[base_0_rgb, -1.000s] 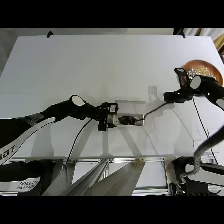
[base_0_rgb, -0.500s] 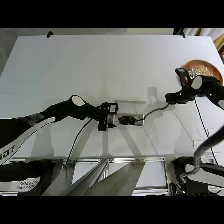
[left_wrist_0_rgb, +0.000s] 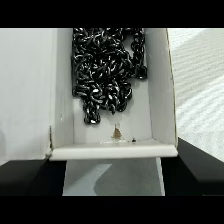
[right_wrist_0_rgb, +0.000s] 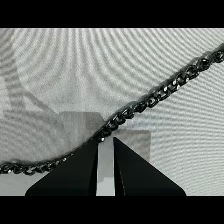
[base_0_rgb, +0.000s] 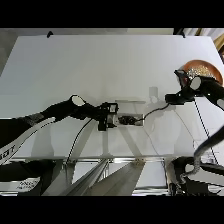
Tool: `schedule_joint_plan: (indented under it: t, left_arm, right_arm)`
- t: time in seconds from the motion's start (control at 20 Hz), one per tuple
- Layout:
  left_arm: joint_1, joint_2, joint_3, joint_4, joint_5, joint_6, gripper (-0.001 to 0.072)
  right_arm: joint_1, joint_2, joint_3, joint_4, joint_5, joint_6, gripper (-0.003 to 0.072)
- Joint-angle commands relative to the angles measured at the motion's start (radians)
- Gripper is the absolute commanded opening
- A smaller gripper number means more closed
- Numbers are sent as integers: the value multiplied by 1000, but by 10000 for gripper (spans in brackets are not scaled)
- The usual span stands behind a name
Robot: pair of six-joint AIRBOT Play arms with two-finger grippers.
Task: Fold the box and place the chain.
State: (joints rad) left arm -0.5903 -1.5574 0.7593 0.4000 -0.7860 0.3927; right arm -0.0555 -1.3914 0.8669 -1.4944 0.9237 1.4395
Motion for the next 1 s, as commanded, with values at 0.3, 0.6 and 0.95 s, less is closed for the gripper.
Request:
schedule_joint_plan:
  t: [0.3,0.6,0.95]
  left_arm:
    - [1,0,1,0,0,0,256]
    - [1,0,1,0,0,0,256]
    - [1,0,1,0,0,0,256]
  right_arm:
    - [0,-3,-1,0,-18,-1,95]
    - [0,-22,-1,6,-16,0,94]
    - [0,12,-1,7,17,-68,13]
